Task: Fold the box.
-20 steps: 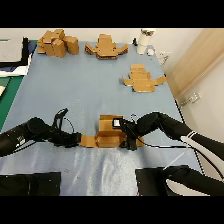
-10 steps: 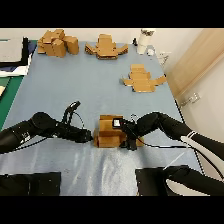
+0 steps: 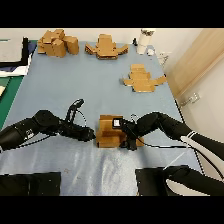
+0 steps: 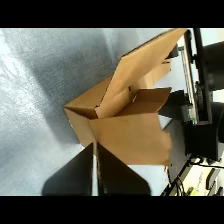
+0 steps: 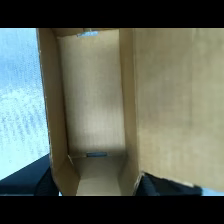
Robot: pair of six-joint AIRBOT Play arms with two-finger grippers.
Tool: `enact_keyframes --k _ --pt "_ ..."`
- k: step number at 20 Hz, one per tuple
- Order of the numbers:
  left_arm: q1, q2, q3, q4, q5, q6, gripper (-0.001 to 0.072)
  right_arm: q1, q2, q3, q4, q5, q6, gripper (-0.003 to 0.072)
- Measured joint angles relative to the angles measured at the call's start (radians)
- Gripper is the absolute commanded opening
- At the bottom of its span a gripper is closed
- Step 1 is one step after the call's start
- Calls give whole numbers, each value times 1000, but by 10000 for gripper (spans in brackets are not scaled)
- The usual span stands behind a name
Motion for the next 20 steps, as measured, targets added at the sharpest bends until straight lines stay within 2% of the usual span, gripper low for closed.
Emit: enact_keyframes --k 1,9,11,16,18,20 --pt "0 -7 1 -5 -3 0 402 0 0 0 0 0 0 522" --pt "0 -24 14 -18 -19 1 408 0 0 0 0 0 0 521" --pt "0 -31 15 -31 -18 1 686 0 0 0 0 0 0 522" --pt "-27 -58 21 -74 14 -26 652 0 0 0 0 0 0 522" --pt "-54 -62 34 -17 43 -101 651 0 0 0 0 0 0 521" --pt "-92 -64 60 98 62 -229 645 0 0 0 0 0 0 521"
